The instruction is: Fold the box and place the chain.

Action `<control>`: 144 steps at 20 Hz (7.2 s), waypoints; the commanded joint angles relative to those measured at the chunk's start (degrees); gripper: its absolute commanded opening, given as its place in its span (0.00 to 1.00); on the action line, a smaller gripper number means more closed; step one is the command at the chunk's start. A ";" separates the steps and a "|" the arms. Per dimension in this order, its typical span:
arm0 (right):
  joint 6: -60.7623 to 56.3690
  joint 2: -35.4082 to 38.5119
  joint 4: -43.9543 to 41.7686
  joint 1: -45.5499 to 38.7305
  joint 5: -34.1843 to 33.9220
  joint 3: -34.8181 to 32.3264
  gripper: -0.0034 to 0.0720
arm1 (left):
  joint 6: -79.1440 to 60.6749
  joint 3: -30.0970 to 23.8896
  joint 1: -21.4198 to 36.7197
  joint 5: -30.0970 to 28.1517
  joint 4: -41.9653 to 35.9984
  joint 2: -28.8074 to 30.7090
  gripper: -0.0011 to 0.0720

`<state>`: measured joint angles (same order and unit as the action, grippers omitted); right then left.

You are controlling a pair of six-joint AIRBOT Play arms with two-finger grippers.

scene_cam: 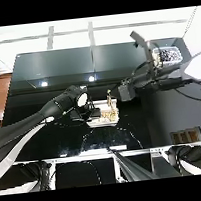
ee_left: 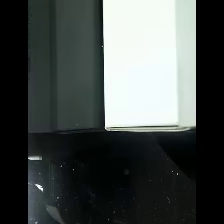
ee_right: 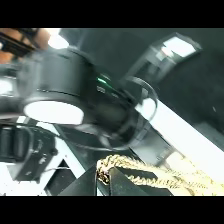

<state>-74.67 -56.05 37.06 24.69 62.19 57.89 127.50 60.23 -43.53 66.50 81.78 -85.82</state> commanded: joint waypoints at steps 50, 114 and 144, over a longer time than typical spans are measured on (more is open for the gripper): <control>83.32 -14.60 -1.73 -3.54 -16.35 -23.87 0.95 | 0.00 0.00 0.04 0.09 0.00 0.00 0.06; 27.74 1.20 -2.64 0.85 -12.41 -17.14 0.54 | 0.02 0.00 0.04 0.02 -1.09 0.00 0.06; 25.55 1.18 1.57 -8.37 -9.88 -17.20 0.54 | -57.99 -34.05 30.53 -19.17 -37.44 31.08 0.83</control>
<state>-48.07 -54.83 38.59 16.34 52.25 40.69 107.50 32.82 -21.34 59.92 78.32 -53.95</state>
